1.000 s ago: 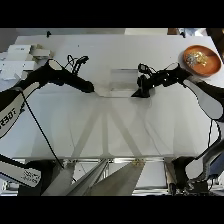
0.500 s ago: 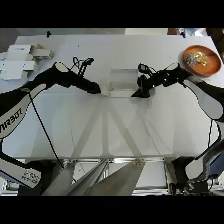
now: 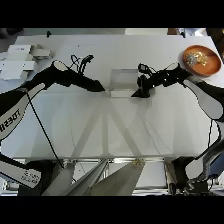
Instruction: Fold the box and place the chain.
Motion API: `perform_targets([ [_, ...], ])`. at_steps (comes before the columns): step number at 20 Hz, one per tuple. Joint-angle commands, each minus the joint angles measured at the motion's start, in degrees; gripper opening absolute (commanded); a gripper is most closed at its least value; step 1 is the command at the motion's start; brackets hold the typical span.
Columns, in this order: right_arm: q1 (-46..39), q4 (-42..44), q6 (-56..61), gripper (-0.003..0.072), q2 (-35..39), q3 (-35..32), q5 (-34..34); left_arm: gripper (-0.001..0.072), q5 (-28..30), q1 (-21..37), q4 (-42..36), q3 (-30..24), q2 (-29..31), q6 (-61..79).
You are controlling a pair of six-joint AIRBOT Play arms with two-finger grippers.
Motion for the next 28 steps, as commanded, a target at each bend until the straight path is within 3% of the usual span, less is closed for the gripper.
perform_targets([
  [1,0.0,0.0,0.0,0.0496,0.0,0.0,0.0,0.0326,0.1,0.0,-2.6,0.0,0.1,1.6],
  [11,0.0,0.0,0.0,0.0496,0.0,0.0,0.0,0.0357,-0.4,-0.1,-8.9,0.0,-1.2,6.4],
  [12,0.0,0.0,0.0,0.0496,0.0,0.0,0.0,0.0372,-0.4,-0.1,-9.0,0.0,-1.2,6.4],
  [13,0.0,0.0,0.0,0.0496,0.0,0.0,0.0,0.0438,-0.4,-0.1,-9.0,0.0,-1.2,6.3],
  [15,0.0,0.0,0.0,0.0496,0.0,0.0,0.0,0.0447,0.1,-0.4,-9.0,0.0,-1.3,6.3],
  [18,0.0,0.0,0.0,0.0496,0.0,0.0,0.0,0.0514,1.5,-1.0,-9.1,0.0,-2.0,6.3],
  [28,0.0,0.0,0.0,0.0496,0.0,0.0,0.0,0.0517,5.3,-4.7,-9.8,0.0,-2.1,5.7],
])
